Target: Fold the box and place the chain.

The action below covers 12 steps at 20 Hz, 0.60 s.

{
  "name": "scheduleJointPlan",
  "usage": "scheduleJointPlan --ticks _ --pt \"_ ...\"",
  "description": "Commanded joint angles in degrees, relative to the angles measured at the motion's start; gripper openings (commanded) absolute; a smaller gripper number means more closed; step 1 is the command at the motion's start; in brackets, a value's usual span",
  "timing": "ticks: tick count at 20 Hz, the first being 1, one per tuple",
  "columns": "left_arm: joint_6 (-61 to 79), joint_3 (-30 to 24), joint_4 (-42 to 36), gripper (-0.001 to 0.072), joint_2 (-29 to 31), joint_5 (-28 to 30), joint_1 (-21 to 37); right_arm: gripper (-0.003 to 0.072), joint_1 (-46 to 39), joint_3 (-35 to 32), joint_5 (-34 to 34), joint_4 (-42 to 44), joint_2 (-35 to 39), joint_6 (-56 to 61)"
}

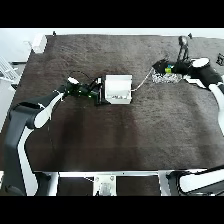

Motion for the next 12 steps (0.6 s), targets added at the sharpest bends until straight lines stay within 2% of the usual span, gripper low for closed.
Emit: scheduleJointPlan --ticks 1,6,12 --pt "0.0 -0.02 0.02 0.0471 0.04 -0.02 0.07 0.0011 2.49 0.04 0.74 -2.54 9.33 0.52" --pt "0.0 -0.02 0.02 0.0471 0.04 -0.02 0.07 0.0011 7.74 0.04 0.72 -5.14 18.93 0.48" --pt "0.0 -0.02 0.02 0.0471 0.04 -0.02 0.07 0.0011 14.1 0.09 0.5 -6.21 24.35 0.24"
